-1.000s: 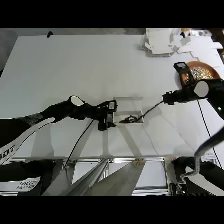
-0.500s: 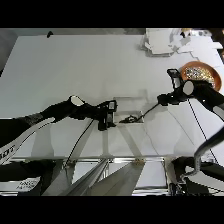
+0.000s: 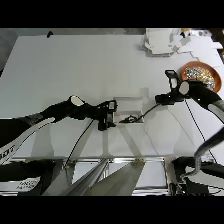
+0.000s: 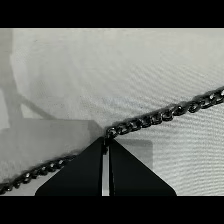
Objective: Fold the box and place the chain.
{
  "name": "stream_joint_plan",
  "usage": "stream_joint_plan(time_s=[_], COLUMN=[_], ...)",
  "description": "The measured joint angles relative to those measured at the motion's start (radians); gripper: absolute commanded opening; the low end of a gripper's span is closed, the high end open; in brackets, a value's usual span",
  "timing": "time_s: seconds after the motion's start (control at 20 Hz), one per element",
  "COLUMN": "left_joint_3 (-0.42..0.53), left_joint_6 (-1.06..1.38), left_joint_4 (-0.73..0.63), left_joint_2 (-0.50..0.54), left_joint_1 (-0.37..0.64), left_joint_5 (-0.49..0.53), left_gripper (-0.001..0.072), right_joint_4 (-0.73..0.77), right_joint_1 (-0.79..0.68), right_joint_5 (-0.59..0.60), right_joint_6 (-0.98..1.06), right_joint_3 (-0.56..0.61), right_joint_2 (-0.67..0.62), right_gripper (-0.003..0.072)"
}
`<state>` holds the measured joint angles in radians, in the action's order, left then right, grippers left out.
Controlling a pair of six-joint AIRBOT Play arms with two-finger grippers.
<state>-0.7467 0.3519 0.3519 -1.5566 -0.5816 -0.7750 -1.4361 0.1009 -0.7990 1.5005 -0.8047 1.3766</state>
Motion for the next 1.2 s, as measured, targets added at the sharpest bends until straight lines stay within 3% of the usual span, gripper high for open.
stream_joint_plan(time_s=[0.2,0.5,0.95,1.2], left_joint_3=[0.000,0.000,0.000,0.000], left_joint_6=[0.000,0.000,0.000,0.000], left_joint_4=[0.000,0.000,0.000,0.000], left_joint_2=[0.000,0.000,0.000,0.000], left_joint_1=[0.000,0.000,0.000,0.000], left_joint_5=[0.000,0.000,-0.002,-0.004], left_gripper=[0.0150,0.0150,0.0150,0.0150], right_joint_4=[0.016,0.010,0.369,0.468], right_joint_1=[0.003,0.003,0.046,0.213], right_joint_5=[-0.006,-0.084,-0.265,-0.233], right_joint_6=[-0.032,-0.066,-0.199,-0.218], right_joint_3=[0.001,0.002,0.002,0.002], right_joint_2=[-0.063,-0.286,-0.607,-0.671], right_gripper=[0.0016,0.0016,0.0017,0.0017])
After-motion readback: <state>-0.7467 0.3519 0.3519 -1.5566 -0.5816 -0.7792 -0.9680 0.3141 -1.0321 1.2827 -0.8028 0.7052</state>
